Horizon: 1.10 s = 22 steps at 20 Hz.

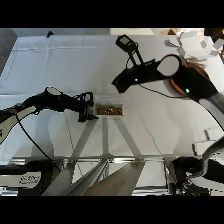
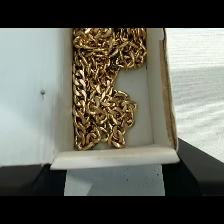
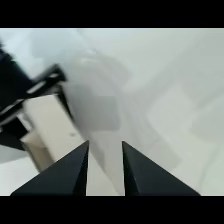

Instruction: Fold the box and place the chain.

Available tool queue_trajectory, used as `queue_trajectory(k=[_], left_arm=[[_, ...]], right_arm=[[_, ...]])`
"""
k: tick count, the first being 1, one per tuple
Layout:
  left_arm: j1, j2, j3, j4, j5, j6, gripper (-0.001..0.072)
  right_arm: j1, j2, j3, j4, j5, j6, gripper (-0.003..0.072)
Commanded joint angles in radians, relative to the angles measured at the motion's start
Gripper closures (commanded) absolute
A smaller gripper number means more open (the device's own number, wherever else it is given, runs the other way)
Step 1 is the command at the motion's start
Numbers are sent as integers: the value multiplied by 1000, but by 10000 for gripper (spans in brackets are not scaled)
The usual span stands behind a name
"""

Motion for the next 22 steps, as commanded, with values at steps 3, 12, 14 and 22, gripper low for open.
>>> queue_trajectory(k=[3, 12, 14, 22], left_arm=[[0, 0, 0, 0, 0, 0, 380], [0, 0, 0, 0, 0, 0, 380], [0, 0, 0, 0, 0, 0, 380], [0, 0, 0, 0, 0, 0, 380]], right_arm=[[-28, -202, 80, 89, 235, -1, 378], [27, -225, 79, 233, 328, -336, 364], [55, -210, 66, 165, 271, -338, 348], [181, -24, -165, -28, -163, -338, 350]])
